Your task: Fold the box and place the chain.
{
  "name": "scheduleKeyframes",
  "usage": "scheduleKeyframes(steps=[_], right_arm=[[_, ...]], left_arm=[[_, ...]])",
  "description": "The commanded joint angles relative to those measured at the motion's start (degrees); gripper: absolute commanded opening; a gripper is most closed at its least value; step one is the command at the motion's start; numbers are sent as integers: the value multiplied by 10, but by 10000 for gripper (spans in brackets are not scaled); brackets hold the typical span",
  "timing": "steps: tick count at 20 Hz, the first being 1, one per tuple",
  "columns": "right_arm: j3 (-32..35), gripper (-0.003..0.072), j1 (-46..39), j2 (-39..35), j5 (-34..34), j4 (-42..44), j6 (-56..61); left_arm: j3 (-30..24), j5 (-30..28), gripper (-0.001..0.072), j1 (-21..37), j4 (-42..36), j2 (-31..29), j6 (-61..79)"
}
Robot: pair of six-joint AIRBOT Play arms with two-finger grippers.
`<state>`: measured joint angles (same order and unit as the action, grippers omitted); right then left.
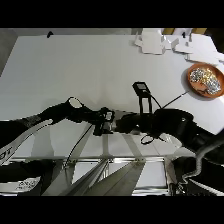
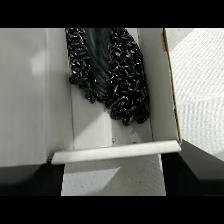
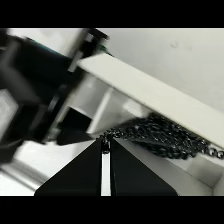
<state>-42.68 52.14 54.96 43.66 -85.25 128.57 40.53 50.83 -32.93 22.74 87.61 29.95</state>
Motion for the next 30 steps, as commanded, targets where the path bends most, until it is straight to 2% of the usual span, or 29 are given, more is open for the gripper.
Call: scheduleKeyframes(steps=[1,2,3,6,8,10,13,15,19,23,26,30], right_arm=[[0,208,1,46,5,7,-1],[-2,298,0,43,4,14,-17],[-10,344,-2,37,5,16,-40],[-56,343,-37,9,22,-5,-61],[-85,340,-92,3,65,-34,-61],[-88,276,-163,4,119,-65,-61],[-88,275,-252,23,199,-143,-61],[-87,275,-302,44,217,-178,-62],[-74,276,-355,94,192,-182,-78],[-37,276,-358,144,151,-178,-78],[-34,277,-358,185,148,-177,-78],[-34,276,-358,195,119,-157,-78]], left_arm=[[0,0,210,0,0,0,0],[0,0,210,0,0,0,0],[0,0,210,0,0,0,0],[0,0,210,0,0,0,0],[0,0,210,0,0,0,0],[0,0,210,0,0,0,0],[0,0,210,0,0,0,0],[0,0,210,0,0,0,0],[0,0,210,0,0,0,0],[0,0,210,0,0,0,0],[0,0,210,0,0,0,0],[0,0,210,0,0,0,0]])
